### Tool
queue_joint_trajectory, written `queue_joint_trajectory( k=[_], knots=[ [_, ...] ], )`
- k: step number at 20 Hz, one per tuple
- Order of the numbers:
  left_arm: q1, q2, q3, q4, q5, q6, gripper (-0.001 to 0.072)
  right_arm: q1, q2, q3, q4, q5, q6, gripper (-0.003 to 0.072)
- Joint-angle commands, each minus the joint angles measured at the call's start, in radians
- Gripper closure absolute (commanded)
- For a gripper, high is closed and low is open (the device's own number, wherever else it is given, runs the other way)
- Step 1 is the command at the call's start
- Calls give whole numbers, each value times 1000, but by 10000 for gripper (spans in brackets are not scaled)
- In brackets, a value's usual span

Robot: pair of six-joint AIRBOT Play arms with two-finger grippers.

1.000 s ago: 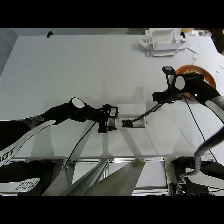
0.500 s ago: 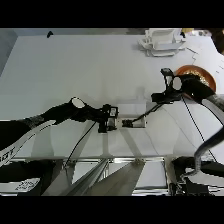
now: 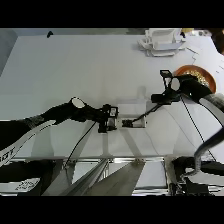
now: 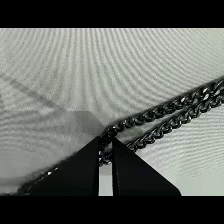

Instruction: Fold the box and place the chain.

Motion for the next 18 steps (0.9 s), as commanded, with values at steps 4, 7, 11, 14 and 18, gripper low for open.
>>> queue_joint_trajectory(
  k=[4, 7, 11, 14, 18],
  knots=[
    [1, 0, 0, 0, 0, 0, 570, 13, 37, -1, -3, 82, -72, 673],
    [1, 0, 0, 0, 0, 0, 570, 46, 137, -1, -2, 127, -81, 673],
    [1, 0, 0, 0, 0, 0, 570, 123, 327, -7, 7, 216, -84, 672],
    [1, 0, 0, 0, 0, 0, 570, 204, 470, -12, 52, 244, -77, 672],
    [1, 0, 0, 0, 0, 0, 570, 301, 605, -12, 163, 218, -50, 672]
  ],
)
